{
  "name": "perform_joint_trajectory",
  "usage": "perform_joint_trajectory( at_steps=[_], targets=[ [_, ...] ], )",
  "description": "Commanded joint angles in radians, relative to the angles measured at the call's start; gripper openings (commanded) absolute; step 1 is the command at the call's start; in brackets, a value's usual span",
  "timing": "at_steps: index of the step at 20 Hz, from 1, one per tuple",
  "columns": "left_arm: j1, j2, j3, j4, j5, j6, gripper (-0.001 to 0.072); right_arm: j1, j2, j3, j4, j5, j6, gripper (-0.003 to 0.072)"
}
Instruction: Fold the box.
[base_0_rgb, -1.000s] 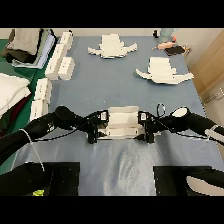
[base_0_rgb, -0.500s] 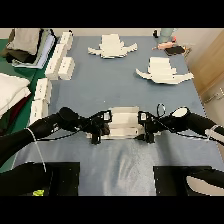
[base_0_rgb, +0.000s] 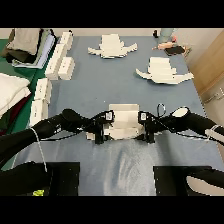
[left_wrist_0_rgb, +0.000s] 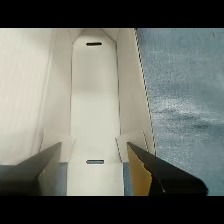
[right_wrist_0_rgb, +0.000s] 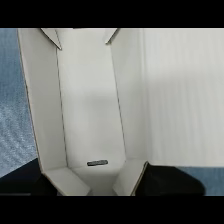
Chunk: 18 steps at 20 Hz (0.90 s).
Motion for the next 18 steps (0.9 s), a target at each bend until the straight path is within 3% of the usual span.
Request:
perform_joint_trajectory(
  at_steps=[1,2,3,6,9,12,14,16,18],
  targets=[
    [0.001,0.006,0.0,0.032,0.008,-0.082,0.0394,0.001,-0.001,0.0,0.001,0.0,0.0,0.0599],
    [0.005,0.026,0.0,0.114,0.007,-0.177,0.0043,0.001,-0.001,0.0,0.001,0.0,0.0,0.0599],
    [0.006,0.053,0.0,0.214,0.007,-0.293,0.0016,0.001,-0.001,0.0,0.001,0.0,0.0,0.06],
    [0.019,0.198,0.002,0.593,-0.085,-0.852,0.0016,0.001,-0.001,0.0,0.001,0.0,0.0,0.0599],
    [0.039,0.415,0.003,0.791,-0.231,-1.326,0.0016,0.001,-0.001,0.0,0.001,0.0,0.0,0.0599],
    [0.116,0.583,-0.035,0.975,-0.286,-1.859,0.0016,0.001,-0.001,0.0,0.001,0.0,0.0,0.0599],
    [0.207,0.605,-0.081,0.966,-0.332,-2.037,0.0016,0.001,-0.001,0.0,0.001,0.0,0.0,0.06],
    [0.278,0.565,-0.124,0.846,-0.351,-1.999,0.0016,0.001,-0.001,0.0,0.001,0.0,0.0,0.0599],
    [0.291,0.509,-0.154,0.71,-0.288,-1.875,0.0016,0.001,-0.001,0.0,0.001,0.0,0.0,0.06]
  ],
)
